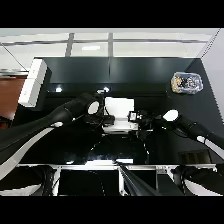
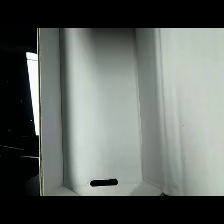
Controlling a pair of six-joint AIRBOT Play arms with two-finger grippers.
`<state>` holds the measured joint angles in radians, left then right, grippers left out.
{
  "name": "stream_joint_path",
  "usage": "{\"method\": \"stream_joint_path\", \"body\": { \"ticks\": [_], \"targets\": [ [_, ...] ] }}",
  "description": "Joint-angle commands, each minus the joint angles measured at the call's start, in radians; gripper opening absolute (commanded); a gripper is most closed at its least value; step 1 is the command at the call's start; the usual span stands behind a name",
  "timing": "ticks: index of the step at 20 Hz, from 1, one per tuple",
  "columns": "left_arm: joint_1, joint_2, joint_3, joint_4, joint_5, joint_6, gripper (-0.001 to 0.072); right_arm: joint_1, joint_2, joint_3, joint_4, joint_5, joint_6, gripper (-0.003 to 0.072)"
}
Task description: Fold the box and place the chain.
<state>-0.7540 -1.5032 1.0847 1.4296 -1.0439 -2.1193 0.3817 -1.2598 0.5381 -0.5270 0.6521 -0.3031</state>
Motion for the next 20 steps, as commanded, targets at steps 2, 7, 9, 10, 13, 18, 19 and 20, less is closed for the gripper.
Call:
{"method": "stream_joint_path", "body": {
  "ticks": [2, 7, 9, 10, 13, 18, 19, 20],
  "targets": [
    [-0.020, -0.082, 0.101, 0.032, -0.095, -0.044, 0.0349, 0.001, -0.001, 0.000, 0.000, 0.001, 0.000, 0.0246],
    [-0.038, -0.111, 0.126, 0.032, -0.110, -0.114, 0.0230, 0.001, -0.001, 0.000, 0.000, 0.001, 0.000, 0.0247],
    [-0.038, -0.111, 0.126, 0.032, -0.119, -0.114, 0.0230, 0.001, -0.001, 0.000, 0.000, 0.001, 0.000, 0.0246],
    [-0.038, -0.111, 0.126, 0.032, -0.120, -0.114, 0.0230, 0.001, -0.001, 0.000, 0.000, 0.001, 0.000, 0.0246],
    [-0.038, -0.111, 0.126, 0.032, -0.120, -0.114, 0.0224, 0.001, -0.001, 0.000, 0.000, 0.001, 0.000, 0.0246],
    [-0.037, -0.110, 0.129, 0.032, -0.117, -0.114, 0.0039, 0.001, -0.001, 0.000, 0.000, 0.001, 0.000, 0.0247],
    [-0.037, -0.110, 0.129, 0.032, -0.116, -0.114, 0.0033, 0.001, -0.001, 0.000, 0.000, 0.001, 0.000, 0.0247],
    [-0.037, -0.110, 0.129, 0.032, -0.117, -0.114, 0.0032, 0.001, -0.001, 0.000, 0.000, 0.001, 0.000, 0.0246]
  ]
}}
